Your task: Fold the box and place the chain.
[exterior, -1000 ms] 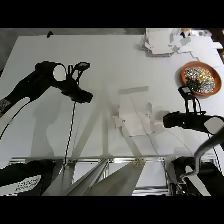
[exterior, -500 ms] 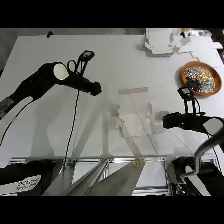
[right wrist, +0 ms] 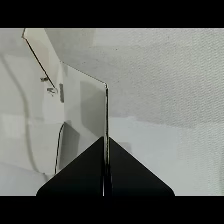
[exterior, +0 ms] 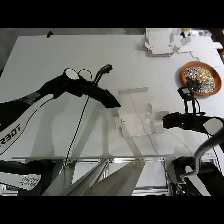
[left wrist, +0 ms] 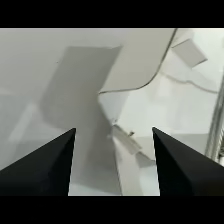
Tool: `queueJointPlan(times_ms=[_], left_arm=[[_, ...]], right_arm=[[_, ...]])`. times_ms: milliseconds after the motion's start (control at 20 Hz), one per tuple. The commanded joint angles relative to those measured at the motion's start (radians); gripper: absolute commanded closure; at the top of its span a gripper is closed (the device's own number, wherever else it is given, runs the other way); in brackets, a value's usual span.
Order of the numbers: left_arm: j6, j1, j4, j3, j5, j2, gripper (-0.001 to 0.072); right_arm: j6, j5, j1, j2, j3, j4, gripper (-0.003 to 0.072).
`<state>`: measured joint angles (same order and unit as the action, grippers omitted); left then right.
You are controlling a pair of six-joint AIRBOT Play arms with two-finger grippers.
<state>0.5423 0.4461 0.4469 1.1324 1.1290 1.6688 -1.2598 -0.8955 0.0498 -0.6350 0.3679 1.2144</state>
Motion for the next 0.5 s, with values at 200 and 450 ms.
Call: queueJointPlan(times_ms=[200, 450], left_arm=[[-0.197, 0.093, -0.092, 0.0, -0.106, 0.063, 0.0173], [-0.258, 0.124, -0.049, -0.001, -0.152, 0.063, 0.0372]], right_arm=[[0.0, -0.002, 0.001, 0.001, 0.0, 0.0, 0.067], [0.0, -0.002, 0.001, 0.001, 0.0, 0.0, 0.067]])
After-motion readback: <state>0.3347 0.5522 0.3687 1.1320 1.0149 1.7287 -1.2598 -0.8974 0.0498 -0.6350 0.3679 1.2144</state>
